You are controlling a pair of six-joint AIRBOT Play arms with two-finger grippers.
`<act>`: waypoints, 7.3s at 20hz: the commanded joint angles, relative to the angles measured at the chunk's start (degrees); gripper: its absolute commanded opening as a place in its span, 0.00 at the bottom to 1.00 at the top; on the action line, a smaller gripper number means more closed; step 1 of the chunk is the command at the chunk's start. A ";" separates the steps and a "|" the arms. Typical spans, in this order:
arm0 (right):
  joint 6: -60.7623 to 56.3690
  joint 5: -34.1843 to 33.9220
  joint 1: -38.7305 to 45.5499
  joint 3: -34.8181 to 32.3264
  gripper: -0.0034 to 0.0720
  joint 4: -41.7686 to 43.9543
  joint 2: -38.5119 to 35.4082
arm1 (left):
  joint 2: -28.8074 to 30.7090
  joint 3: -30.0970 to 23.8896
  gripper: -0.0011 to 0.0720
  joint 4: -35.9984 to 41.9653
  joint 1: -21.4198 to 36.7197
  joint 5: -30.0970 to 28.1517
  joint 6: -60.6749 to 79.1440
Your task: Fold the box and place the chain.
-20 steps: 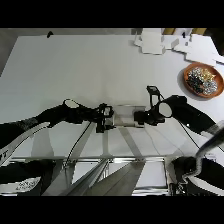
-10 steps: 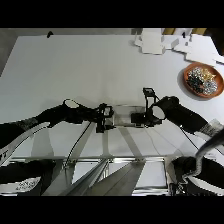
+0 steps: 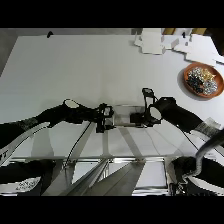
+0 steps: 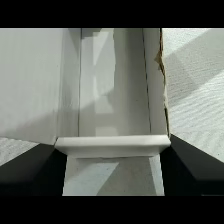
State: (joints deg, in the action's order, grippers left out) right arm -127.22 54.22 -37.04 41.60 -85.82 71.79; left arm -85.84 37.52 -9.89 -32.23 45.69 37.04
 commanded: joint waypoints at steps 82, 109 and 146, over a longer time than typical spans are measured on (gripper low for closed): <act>42.27 -8.04 59.06 27.12 0.07 -5.77 19.91 | 0.02 -0.04 0.20 0.00 0.00 -0.02 0.00; 47.58 28.33 34.82 7.48 0.08 12.46 -34.34 | 0.02 -0.04 0.20 0.00 0.00 0.00 0.00; 40.28 5.64 27.76 -13.92 0.28 2.51 -13.27 | 0.02 -0.04 0.20 0.00 0.00 0.00 0.00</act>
State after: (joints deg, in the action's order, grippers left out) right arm -86.96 60.88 -9.21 27.92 -83.96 58.43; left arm -85.84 37.50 -9.87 -32.23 45.69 37.04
